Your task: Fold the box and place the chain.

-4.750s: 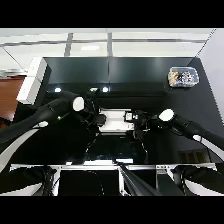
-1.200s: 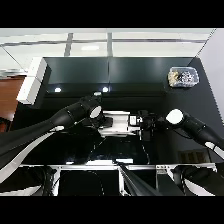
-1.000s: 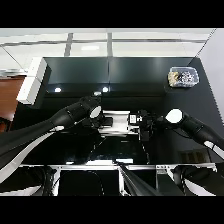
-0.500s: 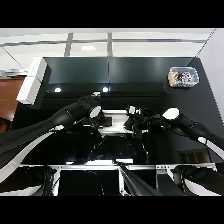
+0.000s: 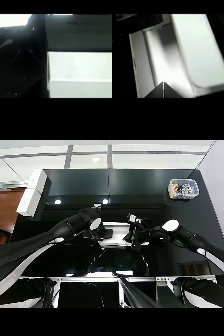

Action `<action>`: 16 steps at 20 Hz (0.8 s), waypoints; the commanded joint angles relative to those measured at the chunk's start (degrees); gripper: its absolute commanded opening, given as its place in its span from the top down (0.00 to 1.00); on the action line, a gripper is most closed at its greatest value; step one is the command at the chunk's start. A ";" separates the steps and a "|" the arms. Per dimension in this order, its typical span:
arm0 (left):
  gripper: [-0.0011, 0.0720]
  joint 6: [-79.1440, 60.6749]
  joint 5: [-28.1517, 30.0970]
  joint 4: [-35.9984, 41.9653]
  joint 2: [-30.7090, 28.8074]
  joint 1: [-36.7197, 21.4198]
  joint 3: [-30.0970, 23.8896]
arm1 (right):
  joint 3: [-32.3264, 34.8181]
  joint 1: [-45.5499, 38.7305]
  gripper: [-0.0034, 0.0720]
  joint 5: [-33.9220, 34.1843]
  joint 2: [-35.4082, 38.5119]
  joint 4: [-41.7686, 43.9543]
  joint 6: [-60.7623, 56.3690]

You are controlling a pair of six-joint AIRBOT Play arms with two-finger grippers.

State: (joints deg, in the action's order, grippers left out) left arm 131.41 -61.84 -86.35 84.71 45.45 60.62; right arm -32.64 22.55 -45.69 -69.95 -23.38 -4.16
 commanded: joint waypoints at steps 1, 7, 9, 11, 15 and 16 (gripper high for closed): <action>0.95 0.00 -0.22 -0.20 0.02 -0.07 0.04 | -2.12 -5.11 0.94 -9.01 3.26 -9.66 -27.93; 0.95 0.00 -0.31 -0.15 0.02 -0.07 0.04 | -5.84 -33.83 0.94 -30.25 9.70 -19.15 -55.08; 0.95 0.00 -0.28 -0.15 0.02 -0.07 0.04 | -3.04 -41.94 0.94 -22.93 9.64 -24.76 -66.01; 0.95 0.00 -0.20 -0.15 0.02 -0.07 0.04 | 1.22 -45.72 0.94 -20.15 8.81 -23.10 -69.31; 0.95 0.00 -0.20 -0.15 0.02 -0.07 0.04 | 7.87 -36.92 0.94 -18.60 3.37 -12.15 -61.90; 0.95 0.00 -0.22 -0.15 0.02 -0.07 0.04 | 8.00 -33.16 0.94 -18.08 1.51 -9.64 -60.41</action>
State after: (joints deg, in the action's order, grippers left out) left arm 131.44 -62.08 -86.48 84.73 45.43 60.62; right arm -27.68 -15.55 -65.78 -64.88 -39.62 -66.22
